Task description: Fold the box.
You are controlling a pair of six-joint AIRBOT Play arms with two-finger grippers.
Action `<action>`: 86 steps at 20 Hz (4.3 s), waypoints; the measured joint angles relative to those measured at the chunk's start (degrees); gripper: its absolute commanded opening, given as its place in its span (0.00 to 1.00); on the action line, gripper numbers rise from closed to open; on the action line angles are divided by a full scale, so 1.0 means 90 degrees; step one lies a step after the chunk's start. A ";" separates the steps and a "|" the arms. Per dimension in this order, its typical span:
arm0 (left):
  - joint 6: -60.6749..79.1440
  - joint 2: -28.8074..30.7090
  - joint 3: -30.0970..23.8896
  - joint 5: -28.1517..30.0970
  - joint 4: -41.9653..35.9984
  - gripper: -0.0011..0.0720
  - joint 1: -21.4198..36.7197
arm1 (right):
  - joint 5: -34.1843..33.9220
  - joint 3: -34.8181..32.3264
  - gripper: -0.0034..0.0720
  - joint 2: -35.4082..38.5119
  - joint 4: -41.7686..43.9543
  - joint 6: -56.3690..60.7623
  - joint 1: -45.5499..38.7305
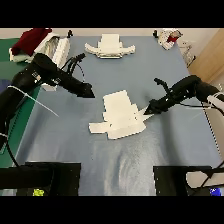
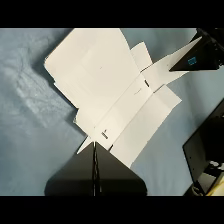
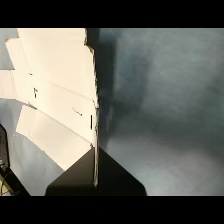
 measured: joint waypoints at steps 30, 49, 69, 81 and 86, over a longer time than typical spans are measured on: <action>0.2113 -0.1926 -0.1277 -0.0160 -0.2331 0.64 0.0304 | 0.3419 -0.3708 0.05 0.3716 0.0129 0.1501 0.2285; 0.3084 -0.2305 -0.0930 -0.1047 -0.2324 0.32 -0.0005 | 0.3390 -0.3713 0.05 0.3718 0.0080 0.1503 0.2285; 0.4022 -0.2225 -0.0913 -0.0976 -0.2341 0.03 -0.0083 | 0.3371 -0.3568 0.36 0.3716 -0.0651 0.1566 0.2188; 0.6314 0.0240 -0.1916 0.0474 -0.2254 0.02 -0.0721 | 0.3631 -0.2317 0.75 0.3718 -0.3473 0.4799 0.1372; 0.7485 0.1727 -0.3276 0.1792 -0.2698 0.03 -0.1445 | 0.3708 -0.2210 0.75 0.3718 -0.3470 0.5083 0.1336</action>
